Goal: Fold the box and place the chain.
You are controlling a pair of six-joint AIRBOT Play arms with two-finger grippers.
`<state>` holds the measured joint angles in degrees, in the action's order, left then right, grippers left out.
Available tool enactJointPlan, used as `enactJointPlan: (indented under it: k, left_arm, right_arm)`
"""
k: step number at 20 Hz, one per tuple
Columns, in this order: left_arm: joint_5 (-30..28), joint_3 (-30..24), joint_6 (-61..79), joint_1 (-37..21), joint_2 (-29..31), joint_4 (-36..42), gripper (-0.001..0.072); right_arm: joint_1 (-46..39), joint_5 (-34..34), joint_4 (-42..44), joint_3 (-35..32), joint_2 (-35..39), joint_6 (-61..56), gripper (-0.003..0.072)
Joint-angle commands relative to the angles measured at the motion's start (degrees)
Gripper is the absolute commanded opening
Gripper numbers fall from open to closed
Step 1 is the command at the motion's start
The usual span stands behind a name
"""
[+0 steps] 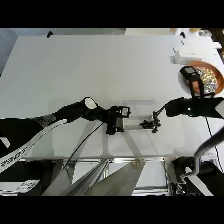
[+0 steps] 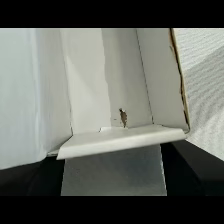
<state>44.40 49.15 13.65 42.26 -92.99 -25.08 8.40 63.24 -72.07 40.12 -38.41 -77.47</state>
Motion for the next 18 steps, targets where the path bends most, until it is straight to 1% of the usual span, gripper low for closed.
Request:
enactJointPlan:
  k: [1, 5, 9, 11, 12, 18]
  left_arm:
    - [0.0, -0.02, 0.02, -0.02, 0.04, -0.02, 0.0272]
    - [0.0, -0.02, 0.02, -0.02, 0.04, -0.02, 0.0272]
    - [0.0, -0.02, 0.02, -0.02, 0.04, -0.02, 0.0272]
    - [0.0, -0.02, 0.02, -0.02, 0.04, -0.02, 0.0272]
    - [0.0, -0.02, 0.02, -0.02, 0.04, -0.02, 0.0272]
    - [0.0, -0.02, 0.02, -0.02, 0.04, -0.02, 0.0272]
  right_arm:
    - [0.04, 1.09, 9.44, 0.11, 7.63, 3.06, 0.0013]
    - [0.04, 1.55, 14.23, 0.11, 10.93, 3.41, 0.0013]
    - [0.04, 3.52, 26.88, 0.11, 11.28, 11.23, 0.0013]
    - [0.04, 3.63, 31.74, 0.11, 11.26, 14.12, 0.0014]
    - [0.04, 3.65, 32.98, 0.11, 11.26, 15.15, 0.0014]
    - [1.25, 2.91, 34.1, 0.09, 10.73, 17.64, 0.0014]
